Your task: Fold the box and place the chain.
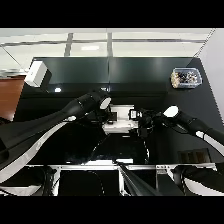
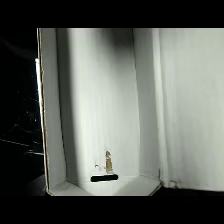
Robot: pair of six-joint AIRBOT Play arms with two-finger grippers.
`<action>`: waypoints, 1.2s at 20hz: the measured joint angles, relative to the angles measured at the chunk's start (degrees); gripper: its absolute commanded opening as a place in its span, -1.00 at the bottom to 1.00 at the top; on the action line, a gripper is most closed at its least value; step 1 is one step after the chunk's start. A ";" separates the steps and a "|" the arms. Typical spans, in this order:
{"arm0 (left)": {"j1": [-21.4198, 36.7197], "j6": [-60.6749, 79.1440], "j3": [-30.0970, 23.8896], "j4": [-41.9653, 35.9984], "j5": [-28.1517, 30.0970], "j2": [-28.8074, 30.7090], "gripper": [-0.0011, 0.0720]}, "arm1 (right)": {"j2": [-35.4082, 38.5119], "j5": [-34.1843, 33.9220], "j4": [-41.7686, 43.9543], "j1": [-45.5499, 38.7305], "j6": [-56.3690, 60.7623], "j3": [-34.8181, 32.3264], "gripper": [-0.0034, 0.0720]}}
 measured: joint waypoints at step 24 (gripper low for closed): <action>1.42 1.38 -3.50 -2.40 3.67 2.97 -0.90 | 0.00 -0.04 0.00 0.04 -0.17 0.02 0.38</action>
